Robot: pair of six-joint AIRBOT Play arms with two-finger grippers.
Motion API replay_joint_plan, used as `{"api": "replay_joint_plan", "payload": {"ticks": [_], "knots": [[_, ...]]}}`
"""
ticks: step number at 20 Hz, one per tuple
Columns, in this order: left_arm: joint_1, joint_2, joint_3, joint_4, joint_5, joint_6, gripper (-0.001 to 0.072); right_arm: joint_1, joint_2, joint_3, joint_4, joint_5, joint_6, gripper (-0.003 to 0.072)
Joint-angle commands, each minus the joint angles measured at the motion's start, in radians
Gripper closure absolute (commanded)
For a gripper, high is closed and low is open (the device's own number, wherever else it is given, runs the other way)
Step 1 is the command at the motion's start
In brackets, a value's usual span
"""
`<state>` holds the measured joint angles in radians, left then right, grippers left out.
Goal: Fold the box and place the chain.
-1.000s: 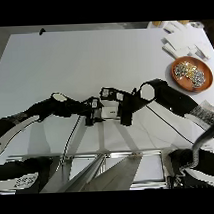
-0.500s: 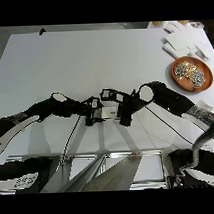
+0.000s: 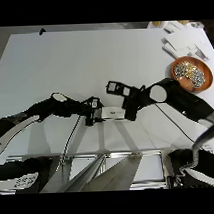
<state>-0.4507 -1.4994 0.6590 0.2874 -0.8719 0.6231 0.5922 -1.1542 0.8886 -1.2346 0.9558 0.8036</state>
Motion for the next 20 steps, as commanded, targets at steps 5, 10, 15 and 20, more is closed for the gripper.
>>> {"api": "replay_joint_plan", "payload": {"ticks": [5,10,15,20], "knots": [[0.0,0.0,0.0,0.0,0.0,0.0,0.0639,-0.266,0.066,-0.045,-0.182,0.39,0.493,0.067],[0.0,0.0,0.0,0.0,0.0,0.0,0.0639,-0.418,0.066,-0.175,-0.25,0.415,0.614,0.0669],[0.0,0.0,0.0,0.0,0.0,0.0,0.0639,-0.432,0.068,-0.177,-0.246,0.415,0.613,0.0669],[0.0,0.0,0.0,0.0,0.0,0.0,0.0639,-0.432,0.068,-0.177,-0.246,0.415,0.613,0.0669]]}}
